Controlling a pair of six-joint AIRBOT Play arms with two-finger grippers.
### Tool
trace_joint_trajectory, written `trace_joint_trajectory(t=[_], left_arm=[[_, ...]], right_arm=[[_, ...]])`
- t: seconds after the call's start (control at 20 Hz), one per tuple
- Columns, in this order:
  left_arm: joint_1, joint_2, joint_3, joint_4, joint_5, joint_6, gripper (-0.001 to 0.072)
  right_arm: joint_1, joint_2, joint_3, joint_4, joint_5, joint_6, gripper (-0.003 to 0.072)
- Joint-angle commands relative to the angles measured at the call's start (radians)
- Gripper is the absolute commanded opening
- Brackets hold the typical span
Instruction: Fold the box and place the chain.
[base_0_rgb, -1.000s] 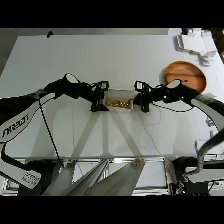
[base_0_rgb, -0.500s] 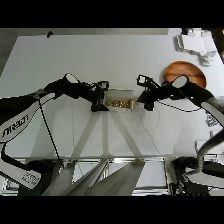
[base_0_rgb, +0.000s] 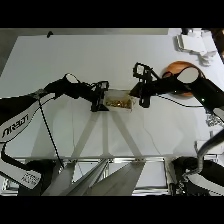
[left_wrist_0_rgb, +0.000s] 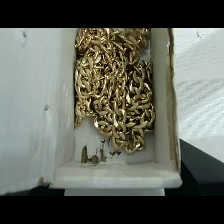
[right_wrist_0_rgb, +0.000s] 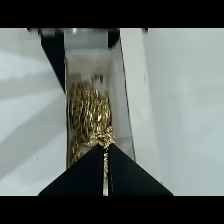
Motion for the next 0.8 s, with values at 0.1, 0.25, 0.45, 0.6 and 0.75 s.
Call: trace_joint_trajectory(t=[0.1,0.25,0.45,0.6,0.75], left_arm=[[0.000,0.000,0.000,0.000,0.000,0.000,0.0158],[0.000,0.000,0.000,0.000,0.000,0.000,0.0158],[0.000,0.000,0.000,0.000,0.000,0.000,0.0158],[0.000,0.000,-0.001,0.000,0.000,0.000,0.0158],[0.000,0.000,0.000,0.000,0.000,0.000,0.0158]], right_arm=[[0.070,-0.031,0.081,0.022,-0.024,0.018,0.0008],[0.070,-0.073,0.127,-0.010,0.039,0.096,0.0229],[0.054,-0.108,0.209,-0.040,0.057,0.190,0.0263],[0.006,-0.212,0.282,-0.040,0.059,0.435,0.0267],[-0.029,-0.356,0.336,-0.019,0.156,0.553,0.0285]])
